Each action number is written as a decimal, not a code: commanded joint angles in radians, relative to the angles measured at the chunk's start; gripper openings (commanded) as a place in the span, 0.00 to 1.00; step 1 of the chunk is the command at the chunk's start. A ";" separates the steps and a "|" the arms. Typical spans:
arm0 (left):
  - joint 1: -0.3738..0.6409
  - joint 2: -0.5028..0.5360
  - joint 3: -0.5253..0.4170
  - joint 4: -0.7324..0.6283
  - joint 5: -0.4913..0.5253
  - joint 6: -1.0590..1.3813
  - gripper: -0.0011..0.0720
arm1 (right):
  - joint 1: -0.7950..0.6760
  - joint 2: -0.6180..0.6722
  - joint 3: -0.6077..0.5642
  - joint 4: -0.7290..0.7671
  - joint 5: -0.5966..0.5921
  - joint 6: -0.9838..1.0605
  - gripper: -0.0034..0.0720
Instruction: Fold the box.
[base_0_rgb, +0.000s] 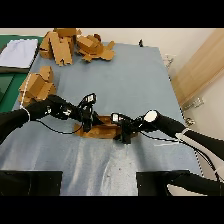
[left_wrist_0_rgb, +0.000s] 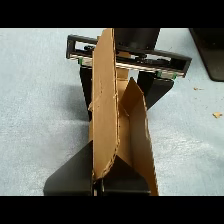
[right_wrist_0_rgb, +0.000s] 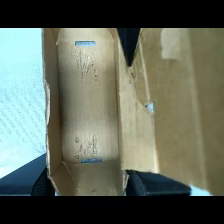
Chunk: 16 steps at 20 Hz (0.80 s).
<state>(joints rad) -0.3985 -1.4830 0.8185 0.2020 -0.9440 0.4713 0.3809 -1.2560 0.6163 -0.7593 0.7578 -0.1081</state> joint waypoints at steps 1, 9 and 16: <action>0.000 0.000 0.001 0.000 0.001 -0.001 0.03 | 0.001 -0.003 -0.001 -0.003 0.002 0.002 0.63; 0.001 0.006 0.003 0.005 0.002 -0.099 0.03 | 0.001 -0.003 0.000 -0.003 0.004 0.002 0.63; 0.001 0.055 0.003 0.014 0.083 -0.233 0.68 | 0.001 -0.003 0.000 -0.003 0.004 0.002 0.63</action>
<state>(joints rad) -0.3973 -1.4445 0.8207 0.2131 -0.8993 0.3038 0.3813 -1.2583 0.6163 -0.7628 0.7609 -0.1055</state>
